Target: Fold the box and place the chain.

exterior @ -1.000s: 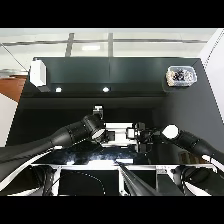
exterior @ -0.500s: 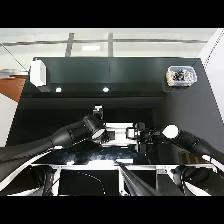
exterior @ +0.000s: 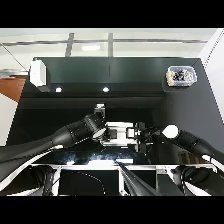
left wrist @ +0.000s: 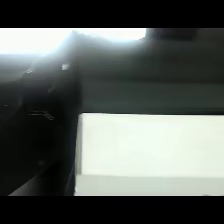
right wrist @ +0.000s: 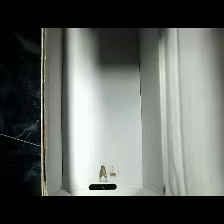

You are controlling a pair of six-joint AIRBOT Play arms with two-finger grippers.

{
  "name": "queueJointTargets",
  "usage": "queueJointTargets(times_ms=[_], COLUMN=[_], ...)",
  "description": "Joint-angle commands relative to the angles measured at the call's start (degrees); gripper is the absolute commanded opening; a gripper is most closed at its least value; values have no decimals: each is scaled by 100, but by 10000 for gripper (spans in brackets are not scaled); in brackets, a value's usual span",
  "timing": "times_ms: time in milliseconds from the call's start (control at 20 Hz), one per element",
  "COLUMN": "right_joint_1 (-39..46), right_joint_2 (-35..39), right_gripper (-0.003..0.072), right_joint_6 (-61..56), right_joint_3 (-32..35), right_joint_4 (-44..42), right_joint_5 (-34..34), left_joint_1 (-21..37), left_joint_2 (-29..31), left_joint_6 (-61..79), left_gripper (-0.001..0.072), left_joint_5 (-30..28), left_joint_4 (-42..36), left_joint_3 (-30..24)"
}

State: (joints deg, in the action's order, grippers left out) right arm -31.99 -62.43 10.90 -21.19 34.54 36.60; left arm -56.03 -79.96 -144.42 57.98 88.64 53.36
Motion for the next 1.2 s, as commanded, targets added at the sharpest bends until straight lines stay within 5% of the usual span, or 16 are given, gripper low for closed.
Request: queueJointTargets(times_ms=[0, 400, 600, 750, 800, 850, 900, 1150], right_joint_1=[-4, -7, -4, -4, -4, -2, -2, 170], right_joint_2=[4, 4, 4, 11, 26, 52, 68, 133], right_gripper=[400, 400, 400, 403, 482, 649, 698, 696], right_joint_6=[-13, -13, -13, -66, -151, -260, -409, -999], right_joint_3=[2, 2, 2, -4, -24, -55, -125, -629], right_joint_4=[-2, -2, -2, -2, 0, 2, 22, 1080], right_joint_5=[-2, -74, -85, -85, -87, -87, -85, 358], left_joint_1=[0, 0, 0, 11, 48, 103, 188, 647], left_joint_2=[4, -28, -63, -61, -59, -52, -26, 70], left_joint_6=[2, 4, 28, 197, 197, 236, 330, 518], left_gripper=[321, 271, 52, 29, 29, 29, 29, 28], left_joint_5=[125, 192, 188, 216, 247, 280, 286, 293], left_joint_4=[111, 116, 85, 92, 87, 92, 90, 157], left_joint_3=[61, 61, 61, 61, 61, 61, 61, 61])
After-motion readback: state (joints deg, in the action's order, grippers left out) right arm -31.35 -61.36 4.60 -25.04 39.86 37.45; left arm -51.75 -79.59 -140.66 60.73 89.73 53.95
